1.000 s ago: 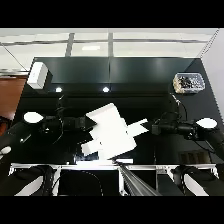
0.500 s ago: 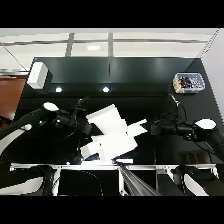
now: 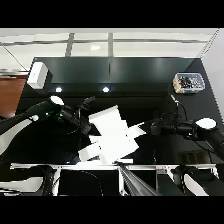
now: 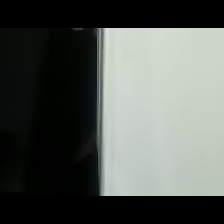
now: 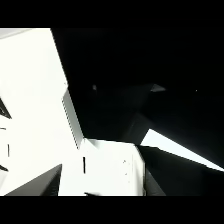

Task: Fold the box and place the chain.

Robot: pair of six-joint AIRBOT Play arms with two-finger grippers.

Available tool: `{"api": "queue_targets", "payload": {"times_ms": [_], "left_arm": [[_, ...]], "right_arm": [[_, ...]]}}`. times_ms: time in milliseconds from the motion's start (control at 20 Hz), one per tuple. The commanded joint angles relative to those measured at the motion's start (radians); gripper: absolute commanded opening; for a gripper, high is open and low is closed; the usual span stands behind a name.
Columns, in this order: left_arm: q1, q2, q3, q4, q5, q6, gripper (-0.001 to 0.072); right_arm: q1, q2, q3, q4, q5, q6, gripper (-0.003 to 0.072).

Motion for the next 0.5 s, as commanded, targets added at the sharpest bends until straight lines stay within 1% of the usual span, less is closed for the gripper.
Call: {"api": "queue_targets", "payload": {"times_ms": [0, 100, 150, 200, 300, 350, 450], "left_arm": [[-0.005, 0.044, 0.013, 0.023, 0.047, 0.016, 0.0022], [-0.037, 0.112, 0.013, 0.011, 0.084, 0.075, 0.0022], [-0.06, 0.148, 0.013, 0.034, 0.133, 0.11, 0.0022], [-0.09, 0.184, 0.012, 0.083, 0.214, 0.128, 0.0022], [-0.149, 0.222, 0.012, 0.195, 0.349, 0.163, 0.0023], [-0.174, 0.221, 0.012, 0.228, 0.386, 0.201, 0.0024], [-0.209, 0.204, 0.012, 0.244, 0.41, 0.294, 0.0024]], "right_arm": [[-0.027, 0.001, 0.09, -0.098, 0.11, -0.002, 0.0601], [-0.013, 0.001, 0.19, -0.177, 0.283, -0.052, 0.0597], [0.0, 0.001, 0.231, -0.212, 0.331, -0.051, 0.0597], [0.008, 0.001, 0.259, -0.239, 0.337, -0.051, 0.0596], [0.011, 0.001, 0.288, -0.254, 0.286, -0.052, 0.0597], [0.011, 0.001, 0.291, -0.254, 0.253, -0.056, 0.0597], [0.013, 0.001, 0.291, -0.256, 0.23, -0.099, 0.0597]]}}
